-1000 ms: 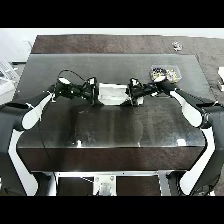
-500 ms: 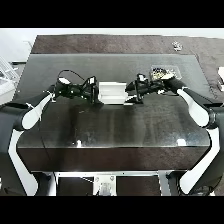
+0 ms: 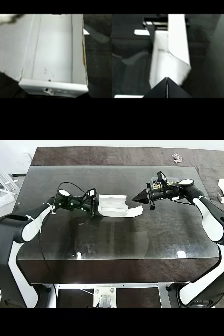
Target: Fold the box and place the chain.
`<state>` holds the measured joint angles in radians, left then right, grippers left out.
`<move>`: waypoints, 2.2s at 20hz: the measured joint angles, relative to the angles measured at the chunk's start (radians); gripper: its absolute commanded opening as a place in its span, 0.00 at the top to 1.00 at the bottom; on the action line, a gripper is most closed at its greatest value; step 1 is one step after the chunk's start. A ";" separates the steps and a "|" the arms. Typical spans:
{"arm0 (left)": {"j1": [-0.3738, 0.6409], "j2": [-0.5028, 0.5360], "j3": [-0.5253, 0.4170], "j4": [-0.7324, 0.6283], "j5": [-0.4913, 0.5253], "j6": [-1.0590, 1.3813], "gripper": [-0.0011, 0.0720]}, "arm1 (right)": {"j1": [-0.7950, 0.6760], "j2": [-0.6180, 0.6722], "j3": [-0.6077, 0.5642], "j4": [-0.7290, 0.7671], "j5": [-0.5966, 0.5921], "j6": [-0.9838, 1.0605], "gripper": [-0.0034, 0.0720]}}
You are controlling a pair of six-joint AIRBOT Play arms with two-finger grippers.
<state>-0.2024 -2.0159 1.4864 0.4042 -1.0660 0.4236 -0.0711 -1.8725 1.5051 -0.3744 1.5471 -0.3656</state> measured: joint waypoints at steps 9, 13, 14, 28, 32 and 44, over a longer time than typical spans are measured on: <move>0.000 0.000 0.000 0.000 -0.001 -0.004 0.50 | 0.137 0.005 -0.003 0.029 -0.270 0.087 0.95; 0.000 0.000 0.000 0.000 -0.001 -0.004 0.50 | 0.156 -0.008 -0.002 0.031 -0.459 0.090 0.95; 0.000 0.000 0.000 0.000 -0.001 -0.005 0.50 | 0.158 -0.015 -0.001 0.031 -0.492 0.090 0.95; 0.000 0.000 0.000 0.000 -0.002 -0.005 0.50 | 0.199 -0.015 0.001 -0.175 -0.599 0.093 0.95; 0.000 0.000 0.000 0.000 -0.002 -0.005 0.50 | 0.172 0.075 0.000 -0.189 -0.546 0.140 0.95; -0.001 0.000 0.000 0.000 -0.001 -0.005 0.50 | 0.113 0.256 -0.269 -0.351 -0.484 0.178 0.44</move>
<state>-0.2031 -2.0159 1.4864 0.4038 -1.0672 0.4187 0.0414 -1.6165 1.2366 -0.7258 1.0634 -0.1879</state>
